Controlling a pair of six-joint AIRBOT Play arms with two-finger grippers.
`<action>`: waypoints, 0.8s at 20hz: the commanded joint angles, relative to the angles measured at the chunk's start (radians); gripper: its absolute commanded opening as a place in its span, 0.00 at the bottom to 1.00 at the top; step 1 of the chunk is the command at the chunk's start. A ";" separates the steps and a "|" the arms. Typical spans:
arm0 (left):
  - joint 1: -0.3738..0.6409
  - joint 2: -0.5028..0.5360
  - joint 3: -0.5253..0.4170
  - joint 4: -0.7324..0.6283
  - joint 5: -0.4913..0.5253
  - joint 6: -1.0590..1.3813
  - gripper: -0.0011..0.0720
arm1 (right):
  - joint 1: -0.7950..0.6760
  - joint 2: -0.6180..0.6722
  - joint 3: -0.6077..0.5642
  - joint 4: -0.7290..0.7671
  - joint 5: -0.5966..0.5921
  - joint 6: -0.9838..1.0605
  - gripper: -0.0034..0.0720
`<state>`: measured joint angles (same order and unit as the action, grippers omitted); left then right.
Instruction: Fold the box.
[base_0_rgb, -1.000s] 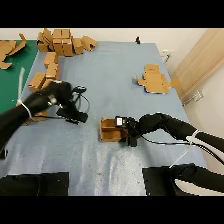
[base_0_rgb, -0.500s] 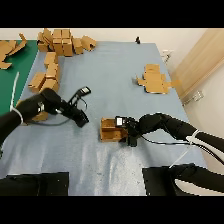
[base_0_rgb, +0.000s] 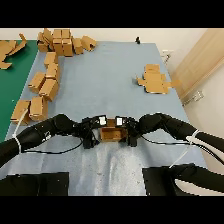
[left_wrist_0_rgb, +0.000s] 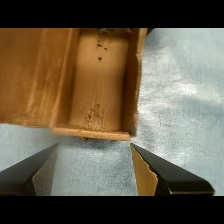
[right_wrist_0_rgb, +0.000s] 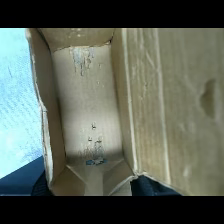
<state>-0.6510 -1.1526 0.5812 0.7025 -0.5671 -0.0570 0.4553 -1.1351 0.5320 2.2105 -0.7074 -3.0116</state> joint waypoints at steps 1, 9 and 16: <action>-0.031 -0.005 -0.011 0.029 0.010 0.020 0.98 | 0.001 0.000 0.000 -0.002 0.000 0.000 0.78; -0.031 -0.034 -0.010 -0.001 0.073 0.020 0.98 | 0.000 0.000 0.000 -0.002 0.000 0.000 0.78; -0.031 -0.071 0.026 -0.064 0.075 0.025 0.98 | 0.000 0.000 0.000 -0.003 0.000 0.000 0.78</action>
<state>-0.6819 -1.2079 0.5896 0.6670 -0.4942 -0.0334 0.4553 -1.1351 0.5320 2.2066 -0.7078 -3.0116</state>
